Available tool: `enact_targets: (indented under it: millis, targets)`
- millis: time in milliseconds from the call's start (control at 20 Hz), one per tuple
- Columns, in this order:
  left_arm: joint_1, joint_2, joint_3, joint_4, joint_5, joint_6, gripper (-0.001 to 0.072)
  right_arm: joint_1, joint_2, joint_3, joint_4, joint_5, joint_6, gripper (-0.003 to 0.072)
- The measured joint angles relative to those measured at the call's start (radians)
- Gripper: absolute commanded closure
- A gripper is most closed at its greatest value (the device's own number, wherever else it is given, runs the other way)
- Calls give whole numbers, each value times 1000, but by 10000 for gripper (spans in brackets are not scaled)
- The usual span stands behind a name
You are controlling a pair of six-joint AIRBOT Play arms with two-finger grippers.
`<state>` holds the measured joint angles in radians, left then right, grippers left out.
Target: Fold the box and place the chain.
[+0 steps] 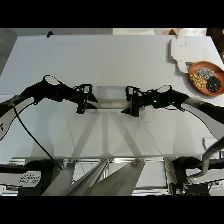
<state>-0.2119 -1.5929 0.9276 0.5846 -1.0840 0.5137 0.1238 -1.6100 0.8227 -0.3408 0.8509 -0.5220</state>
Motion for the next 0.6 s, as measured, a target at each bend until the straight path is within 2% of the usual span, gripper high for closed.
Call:
enact_targets:
  millis: [200,250,350,600]
  targets:
    - [-6,-10,0,-5,26,3,435,0,0,0,0,0,1,170]
    - [-6,-11,0,-6,34,3,461,0,0,0,0,0,1,170]
    - [-7,-12,0,-10,44,3,677,0,0,0,0,0,0,170]
    - [-8,-13,0,-13,20,3,695,0,0,0,-2,3,-2,170]
